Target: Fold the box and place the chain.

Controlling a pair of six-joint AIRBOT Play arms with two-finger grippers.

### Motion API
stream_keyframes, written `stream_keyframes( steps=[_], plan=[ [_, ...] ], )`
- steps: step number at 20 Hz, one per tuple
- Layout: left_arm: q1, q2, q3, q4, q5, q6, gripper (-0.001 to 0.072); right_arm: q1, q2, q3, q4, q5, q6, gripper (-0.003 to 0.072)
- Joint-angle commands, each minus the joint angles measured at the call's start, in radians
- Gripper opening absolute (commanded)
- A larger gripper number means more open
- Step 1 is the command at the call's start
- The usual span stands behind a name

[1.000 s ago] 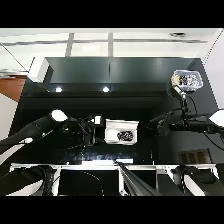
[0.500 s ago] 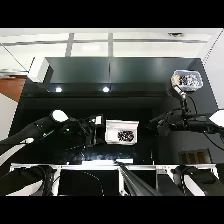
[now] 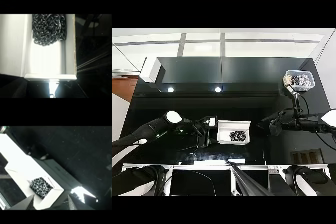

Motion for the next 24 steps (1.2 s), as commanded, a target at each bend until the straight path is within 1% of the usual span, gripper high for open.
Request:
stream_keyframes(
  steps=[1, 2, 3, 4, 6, 7, 11, 14, 15, 18, 20, 24],
  plan=[
    [-0.016, 0.000, 0.001, 0.027, 0.010, -0.005, 0.0521, 0.000, 0.000, 0.001, 0.000, -0.016, 0.000, 0.0500],
    [-0.019, 0.000, 0.001, 0.031, 0.010, -0.005, 0.0480, 0.001, 0.000, 0.001, 0.013, -0.037, 0.008, 0.0503],
    [-0.021, 0.000, 0.001, 0.031, 0.011, -0.005, 0.0480, 0.007, 0.000, 0.001, 0.039, -0.085, 0.027, 0.0628],
    [-0.021, 0.000, 0.001, 0.032, 0.013, -0.005, 0.0480, 0.020, 0.000, 0.001, 0.065, -0.153, 0.048, 0.0712],
    [-0.021, 0.000, 0.001, 0.032, 0.013, -0.005, 0.0480, 0.068, -0.007, 0.002, 0.118, -0.298, 0.055, 0.0712],
    [-0.021, 0.000, 0.001, 0.032, 0.013, -0.005, 0.0480, 0.104, -0.024, 0.009, 0.117, -0.338, 0.056, 0.0712],
    [-0.021, 0.000, 0.001, 0.033, 0.013, -0.005, 0.0480, 0.242, -0.140, 0.035, 0.112, -0.368, 0.022, 0.0709],
    [-0.021, 0.000, 0.001, 0.034, 0.012, -0.005, 0.0480, 0.247, -0.147, 0.035, 0.064, -0.322, -0.076, 0.0704],
    [-0.021, 0.000, 0.001, 0.033, 0.013, -0.005, 0.0480, 0.247, -0.147, 0.035, 0.050, -0.285, -0.112, 0.0704],
    [-0.021, 0.000, 0.001, 0.034, 0.012, -0.005, 0.0480, 0.248, -0.147, 0.034, -0.010, -0.121, -0.274, 0.0703],
    [-0.021, 0.000, 0.001, 0.034, 0.012, -0.005, 0.0480, 0.248, -0.147, 0.034, -0.031, -0.090, -0.276, 0.0702],
    [-0.021, 0.000, 0.001, 0.034, 0.013, -0.005, 0.0480, 0.285, -0.147, 0.034, -0.031, -0.093, -0.327, 0.0702]
  ],
)
